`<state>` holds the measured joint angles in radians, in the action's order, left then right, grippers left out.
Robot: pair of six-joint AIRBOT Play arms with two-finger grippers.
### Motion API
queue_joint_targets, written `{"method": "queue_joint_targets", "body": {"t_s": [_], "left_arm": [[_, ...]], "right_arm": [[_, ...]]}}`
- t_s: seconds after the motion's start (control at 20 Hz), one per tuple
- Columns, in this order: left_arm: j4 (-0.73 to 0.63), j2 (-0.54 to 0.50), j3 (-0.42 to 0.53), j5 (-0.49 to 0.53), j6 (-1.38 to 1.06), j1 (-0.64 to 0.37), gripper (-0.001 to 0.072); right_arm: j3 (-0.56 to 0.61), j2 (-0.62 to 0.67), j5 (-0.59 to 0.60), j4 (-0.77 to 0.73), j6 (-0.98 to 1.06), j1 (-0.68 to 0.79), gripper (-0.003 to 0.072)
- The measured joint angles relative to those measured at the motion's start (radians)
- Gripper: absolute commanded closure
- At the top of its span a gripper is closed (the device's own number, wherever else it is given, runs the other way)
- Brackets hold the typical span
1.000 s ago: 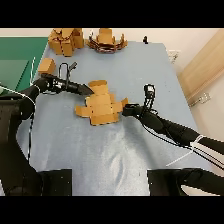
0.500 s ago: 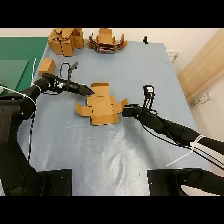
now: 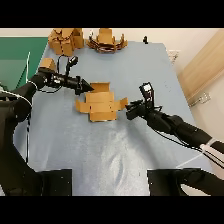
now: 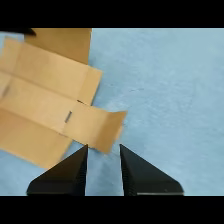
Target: Fold the box.
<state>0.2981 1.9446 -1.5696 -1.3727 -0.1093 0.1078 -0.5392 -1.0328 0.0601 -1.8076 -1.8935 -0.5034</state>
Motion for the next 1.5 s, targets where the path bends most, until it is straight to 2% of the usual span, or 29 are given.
{"method": "queue_joint_targets", "body": {"t_s": [0.15,0.2,0.25,0.45,0.55,0.6,0.85,1.15,1.5], "left_arm": [[0.039,-0.037,0.000,-0.002,-0.111,0.024,0.0703],[0.045,-0.052,0.001,0.001,-0.142,0.035,0.0703],[0.050,-0.068,0.005,0.004,-0.168,0.045,0.0703],[0.061,-0.145,0.072,0.047,-0.267,0.074,0.0703],[0.061,-0.180,0.130,0.089,-0.320,0.080,0.0703],[0.060,-0.193,0.160,0.108,-0.340,0.080,0.0703],[0.049,-0.218,0.275,0.168,-0.429,0.083,0.0701],[0.017,-0.224,0.307,0.190,-0.472,0.084,0.0700],[0.011,-0.224,0.311,0.182,-0.478,0.084,0.0695]], "right_arm": [[-0.003,0.080,0.146,0.230,-0.018,0.012,0.0326],[-0.005,0.098,0.187,0.280,-0.034,0.007,0.0286],[-0.006,0.112,0.223,0.318,-0.064,-0.006,0.0233],[-0.009,0.114,0.314,0.394,-0.195,-0.102,0.0225],[-0.010,0.089,0.321,0.410,-0.238,-0.152,0.0207],[-0.010,0.068,0.320,0.415,-0.253,-0.175,0.0158],[-0.055,-0.079,0.274,0.429,-0.289,-0.240,0.0151],[-0.174,-0.248,0.220,0.436,-0.298,-0.257,0.0151],[-0.236,-0.300,0.205,0.385,-0.299,-0.259,0.0151]]}}
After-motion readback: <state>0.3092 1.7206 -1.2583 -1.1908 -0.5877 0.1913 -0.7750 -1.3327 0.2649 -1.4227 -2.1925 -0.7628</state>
